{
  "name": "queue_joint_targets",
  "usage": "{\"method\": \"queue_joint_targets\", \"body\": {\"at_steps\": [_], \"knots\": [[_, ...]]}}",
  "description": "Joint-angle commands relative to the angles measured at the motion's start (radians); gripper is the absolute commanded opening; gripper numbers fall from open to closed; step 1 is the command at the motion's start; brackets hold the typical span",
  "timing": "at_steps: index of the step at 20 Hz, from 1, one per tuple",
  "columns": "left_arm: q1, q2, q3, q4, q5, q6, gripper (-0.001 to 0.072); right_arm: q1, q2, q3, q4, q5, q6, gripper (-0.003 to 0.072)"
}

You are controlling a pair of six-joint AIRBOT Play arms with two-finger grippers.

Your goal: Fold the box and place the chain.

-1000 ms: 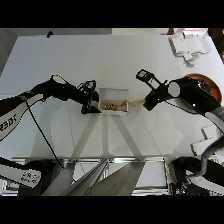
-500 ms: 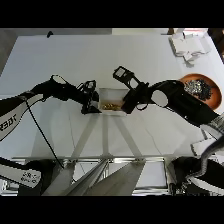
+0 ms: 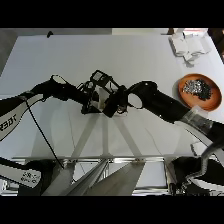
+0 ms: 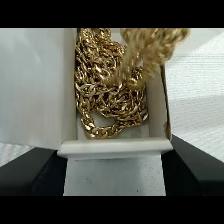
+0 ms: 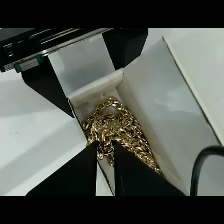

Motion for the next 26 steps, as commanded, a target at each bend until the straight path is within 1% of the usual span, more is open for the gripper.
{"method": "queue_joint_targets", "body": {"at_steps": [1, 3, 4, 5, 6, 7, 9, 12, 15, 17, 21, 23, 26], "knots": [[0.001, 0.0, 0.0, 0.0, 0.0, 0.0, 0.0337, 0.008, -0.038, 0.011, -0.029, -0.005, 0.059, 0.0178], [0.001, 0.0, 0.0, 0.0, 0.0, 0.0, 0.0337, 0.003, -0.027, 0.014, -0.027, 0.005, 0.059, 0.0178], [0.001, 0.0, 0.0, 0.0, 0.0, 0.0, 0.0337, -0.002, -0.022, 0.027, -0.027, 0.035, 0.058, 0.018], [0.001, 0.0, 0.0, 0.0, 0.0, 0.0, 0.0337, -0.009, -0.02, 0.053, -0.027, 0.085, 0.057, 0.0202], [0.001, 0.0, 0.0, 0.0, 0.0, 0.0, 0.0337, -0.022, -0.02, 0.09, -0.027, 0.141, 0.046, 0.0292], [0.001, 0.0, 0.0, 0.0, 0.0, 0.0, 0.0337, -0.04, -0.021, 0.132, -0.027, 0.187, 0.043, 0.0341], [0.001, 0.0, 0.0, 0.0, 0.0, 0.0, 0.0337, -0.094, -0.021, 0.226, -0.013, 0.24, 0.025, 0.0338], [0.001, 0.0, 0.0, 0.0, 0.0, 0.0, 0.0337, -0.19, -0.026, 0.319, 0.002, 0.229, 0.016, 0.0336], [0.001, 0.0, 0.0, 0.0, 0.0, 0.0, 0.0337, -0.291, -0.077, 0.33, 0.011, 0.233, 0.017, 0.0336], [0.001, 0.0, 0.0, 0.0, 0.0, 0.0, 0.0337, -0.333, -0.137, 0.33, 0.085, 0.278, -0.035, 0.0337], [0.001, 0.0, 0.0, 0.0, 0.0, 0.0, 0.0337, -0.341, -0.246, 0.33, 0.33, 0.433, -0.237, 0.0337], [0.001, 0.0, 0.0, 0.0, 0.0, 0.0, 0.0337, -0.34, -0.28, 0.33, 0.422, 0.478, -0.314, 0.0336], [0.001, 0.0, 0.0, 0.0, 0.0, 0.0, 0.0337, -0.32, -0.271, 0.33, 0.431, 0.473, -0.41, 0.0337]]}}
